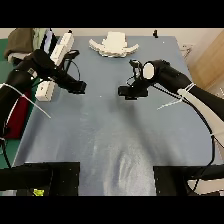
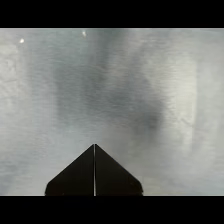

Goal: Fold the box.

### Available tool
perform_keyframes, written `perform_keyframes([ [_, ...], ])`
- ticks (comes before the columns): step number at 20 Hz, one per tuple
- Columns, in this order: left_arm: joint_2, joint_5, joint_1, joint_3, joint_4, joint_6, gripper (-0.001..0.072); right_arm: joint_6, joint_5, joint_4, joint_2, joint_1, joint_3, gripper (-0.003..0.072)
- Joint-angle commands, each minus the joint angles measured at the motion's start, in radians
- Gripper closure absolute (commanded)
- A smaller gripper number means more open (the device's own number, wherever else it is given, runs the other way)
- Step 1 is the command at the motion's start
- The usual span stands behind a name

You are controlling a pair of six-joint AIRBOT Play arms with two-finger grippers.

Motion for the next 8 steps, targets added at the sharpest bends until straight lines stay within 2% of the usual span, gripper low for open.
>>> perform_keyframes([
  [1,-0.050,0.026,-0.073,0.019,-0.005,-0.023,0.0693,-0.014,0.016,0.081,-0.036,0.000,0.046,0.0680],
  [8,-0.050,0.029,-0.079,0.019,-0.006,-0.023,0.0693,-0.014,0.016,0.081,-0.036,0.000,0.046,0.0680],
])
